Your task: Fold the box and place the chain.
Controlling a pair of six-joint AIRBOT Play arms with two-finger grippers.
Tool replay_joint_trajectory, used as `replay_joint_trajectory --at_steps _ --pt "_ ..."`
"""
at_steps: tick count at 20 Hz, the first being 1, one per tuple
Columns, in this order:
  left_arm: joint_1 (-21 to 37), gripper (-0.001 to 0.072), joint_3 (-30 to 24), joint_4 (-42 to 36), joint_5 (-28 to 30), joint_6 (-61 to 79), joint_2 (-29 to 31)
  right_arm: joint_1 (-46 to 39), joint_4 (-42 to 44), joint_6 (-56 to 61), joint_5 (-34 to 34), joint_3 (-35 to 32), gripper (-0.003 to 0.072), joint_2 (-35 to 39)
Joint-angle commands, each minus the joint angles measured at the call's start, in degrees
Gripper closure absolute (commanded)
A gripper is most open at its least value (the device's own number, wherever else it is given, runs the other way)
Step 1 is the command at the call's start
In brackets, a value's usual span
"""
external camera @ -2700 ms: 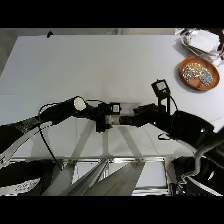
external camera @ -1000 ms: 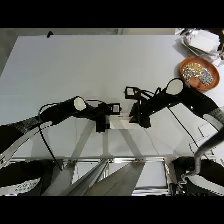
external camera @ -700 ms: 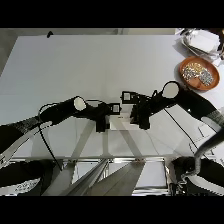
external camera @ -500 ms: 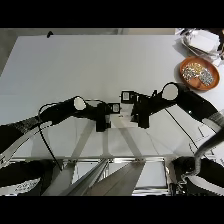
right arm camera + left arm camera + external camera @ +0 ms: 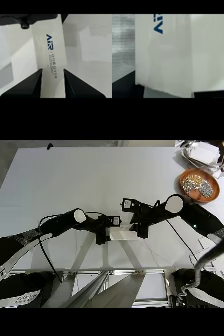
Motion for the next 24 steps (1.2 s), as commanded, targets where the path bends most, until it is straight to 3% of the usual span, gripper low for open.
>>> replay_joint_trajectory --at_steps 1,4,9,16,24 --pt "0.0 0.0498 0.0 0.0 0.2 -0.1 0.0 0.2 0.7 0.3 -0.5 0.0 0.0393 0.2" --pt "0.0 0.0498 0.0 0.0 0.2 -0.1 0.0 1.4 3.1 -1.1 3.7 0.0 0.0392 0.2" --pt "0.0 0.0498 0.0 0.0 0.2 -0.1 0.0 3.7 3.3 -1.1 3.3 -0.8 0.0392 -1.0" --pt "0.0 0.0498 0.0 0.0 0.2 -0.1 0.0 3.7 -3.1 4.4 -3.8 -1.1 0.0392 -1.0" --pt "0.0 0.0498 0.0 0.0 0.2 -0.1 0.0 3.7 -3.1 4.7 -4.4 -1.1 0.0429 0.2"
